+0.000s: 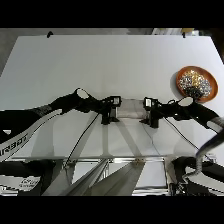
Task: Fold the box and place the chain.
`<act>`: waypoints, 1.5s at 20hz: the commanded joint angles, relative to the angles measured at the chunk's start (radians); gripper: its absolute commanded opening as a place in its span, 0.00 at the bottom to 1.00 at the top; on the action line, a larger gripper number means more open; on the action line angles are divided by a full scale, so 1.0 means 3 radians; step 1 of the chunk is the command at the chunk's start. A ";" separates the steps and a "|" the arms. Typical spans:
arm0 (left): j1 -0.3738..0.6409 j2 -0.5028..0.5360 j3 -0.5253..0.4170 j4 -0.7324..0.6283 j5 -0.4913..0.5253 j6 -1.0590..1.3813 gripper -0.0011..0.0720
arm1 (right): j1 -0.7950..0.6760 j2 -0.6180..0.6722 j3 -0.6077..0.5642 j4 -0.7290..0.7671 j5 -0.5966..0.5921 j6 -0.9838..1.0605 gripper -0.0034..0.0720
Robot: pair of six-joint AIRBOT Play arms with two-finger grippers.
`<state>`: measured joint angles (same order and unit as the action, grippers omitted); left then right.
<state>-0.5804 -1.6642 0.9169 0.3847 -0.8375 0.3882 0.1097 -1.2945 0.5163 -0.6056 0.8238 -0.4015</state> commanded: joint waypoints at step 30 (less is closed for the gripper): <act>-0.0003 -0.0003 0.0000 0.0001 -0.0003 0.0001 0.38 | -0.0383 0.1472 0.0003 -0.0426 0.0566 0.1087 0.07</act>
<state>-0.5819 -1.6653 0.9169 0.3847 -0.8391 0.3889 0.0071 -0.9035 0.5163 -0.8661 0.9344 -0.0250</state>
